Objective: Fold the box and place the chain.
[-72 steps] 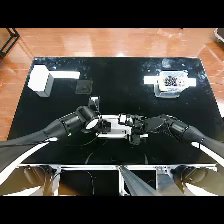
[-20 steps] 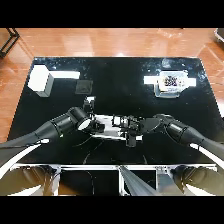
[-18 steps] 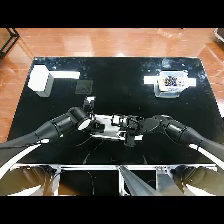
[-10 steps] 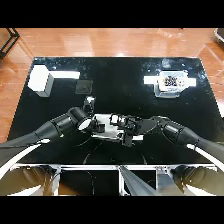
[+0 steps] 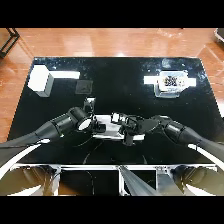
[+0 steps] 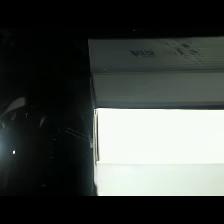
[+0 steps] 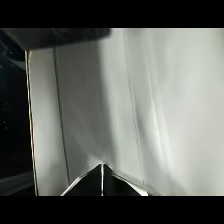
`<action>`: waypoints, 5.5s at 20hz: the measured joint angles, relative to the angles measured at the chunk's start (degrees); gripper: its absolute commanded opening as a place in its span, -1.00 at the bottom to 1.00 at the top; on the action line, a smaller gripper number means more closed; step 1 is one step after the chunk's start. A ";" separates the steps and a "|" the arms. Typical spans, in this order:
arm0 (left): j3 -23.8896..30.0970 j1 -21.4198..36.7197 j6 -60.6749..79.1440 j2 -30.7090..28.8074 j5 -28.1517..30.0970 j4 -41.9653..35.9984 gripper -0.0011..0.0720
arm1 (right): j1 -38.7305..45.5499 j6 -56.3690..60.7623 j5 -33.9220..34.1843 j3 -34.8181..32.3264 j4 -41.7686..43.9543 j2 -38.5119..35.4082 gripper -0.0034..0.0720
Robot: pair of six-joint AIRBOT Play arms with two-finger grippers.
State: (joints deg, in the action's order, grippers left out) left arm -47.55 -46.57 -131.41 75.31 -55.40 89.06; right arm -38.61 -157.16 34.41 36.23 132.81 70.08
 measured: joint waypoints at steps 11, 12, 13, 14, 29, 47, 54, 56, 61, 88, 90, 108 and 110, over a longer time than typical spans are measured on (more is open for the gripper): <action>0.00 0.37 -0.96 0.00 -0.35 0.46 -0.91 | 34.93 44.06 24.76 -4.50 -3.96 -10.78 -0.86; 0.00 0.48 -0.96 0.00 -0.46 0.46 -0.91 | 36.61 47.17 24.94 -5.92 -3.61 -10.25 -0.86; 0.00 0.48 -0.98 0.02 -0.52 0.48 -0.91 | 37.64 49.55 25.11 -7.30 -2.73 -9.44 -0.86; 0.00 0.52 -0.98 0.02 -0.52 0.46 -0.91 | 37.90 51.12 25.11 -8.41 -1.51 -8.59 -0.86; 0.00 0.57 -0.72 0.00 -0.57 0.46 -0.91 | 22.58 51.84 25.55 -1.51 12.39 0.72 0.95; 0.00 0.57 -0.55 0.00 -0.59 0.48 -0.91 | 5.66 70.58 15.17 6.91 0.48 0.94 0.65; 0.00 0.59 -0.55 0.02 -0.26 0.81 -0.91 | -2.38 86.51 11.58 12.09 -13.66 4.63 0.56; 0.00 0.59 -0.52 0.02 -0.52 1.05 -0.91 | -4.59 90.27 11.47 13.70 -16.98 6.27 0.48; 0.00 0.59 -0.50 0.02 -0.52 1.25 -0.91 | -7.50 95.78 11.61 15.96 -22.14 8.15 0.33; 0.00 0.59 -0.57 0.02 0.92 0.87 -0.91 | -8.96 111.34 14.32 16.70 -36.94 10.25 -0.11; 0.00 0.59 -0.57 0.02 0.94 0.90 -0.91 | -8.96 111.34 14.01 16.76 -36.94 10.58 -0.32; 0.02 0.07 -0.39 0.09 0.96 0.85 -0.91 | -9.68 109.70 14.75 18.95 -36.57 11.10 0.73; 0.02 -0.04 -0.39 0.09 0.96 0.63 -0.91 | -9.55 108.24 16.83 19.74 -36.63 11.10 0.69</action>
State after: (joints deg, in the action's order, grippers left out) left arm -47.53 -46.61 -131.81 75.40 -54.43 89.69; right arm -48.16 -48.93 51.24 55.96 96.18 81.19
